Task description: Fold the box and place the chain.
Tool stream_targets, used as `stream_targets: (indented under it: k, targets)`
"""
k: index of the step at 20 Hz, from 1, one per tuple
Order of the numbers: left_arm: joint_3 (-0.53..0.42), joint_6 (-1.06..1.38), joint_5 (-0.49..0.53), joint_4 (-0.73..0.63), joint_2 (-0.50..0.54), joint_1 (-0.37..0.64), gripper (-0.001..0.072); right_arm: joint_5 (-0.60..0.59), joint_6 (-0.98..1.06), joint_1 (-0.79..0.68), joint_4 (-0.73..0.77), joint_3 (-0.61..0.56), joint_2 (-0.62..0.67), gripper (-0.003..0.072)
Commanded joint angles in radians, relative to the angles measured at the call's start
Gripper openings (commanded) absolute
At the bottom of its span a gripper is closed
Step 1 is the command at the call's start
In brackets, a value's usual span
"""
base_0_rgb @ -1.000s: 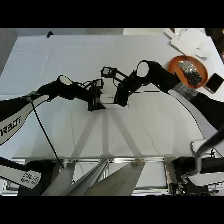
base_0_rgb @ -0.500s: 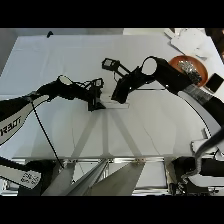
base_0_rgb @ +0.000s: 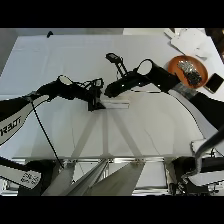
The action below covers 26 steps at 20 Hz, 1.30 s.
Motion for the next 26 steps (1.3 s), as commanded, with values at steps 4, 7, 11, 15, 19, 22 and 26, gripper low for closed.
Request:
stream_targets:
  k: [4,7,11,15,19,22,26]
  targets:
    - [0.000,0.000,0.000,0.001,0.000,0.000,0.0113,0.020,0.054,0.002,0.039,-0.014,-0.085,0.0009]
    - [0.000,0.000,0.000,0.000,0.000,0.000,0.0113,0.016,0.054,0.002,0.039,-0.051,-0.085,0.0009]
    - [0.000,0.000,0.000,0.000,0.000,0.000,0.0113,0.011,0.054,0.002,0.040,-0.068,-0.084,0.0009]
    - [0.000,0.000,0.000,0.001,0.000,0.000,0.0113,-0.027,0.052,0.002,0.042,-0.068,-0.062,0.0009]
    - [0.000,0.000,0.000,0.001,0.000,0.000,0.0113,-0.055,-0.013,-0.008,0.040,-0.068,0.012,0.0009]
    - [0.000,0.000,0.000,0.000,0.000,0.000,0.0113,-0.012,-0.116,-0.034,0.039,-0.070,0.079,0.0009]
    - [0.000,0.000,0.000,0.000,0.000,0.000,0.0113,-0.002,-0.130,-0.114,0.088,-0.171,0.122,0.0009]
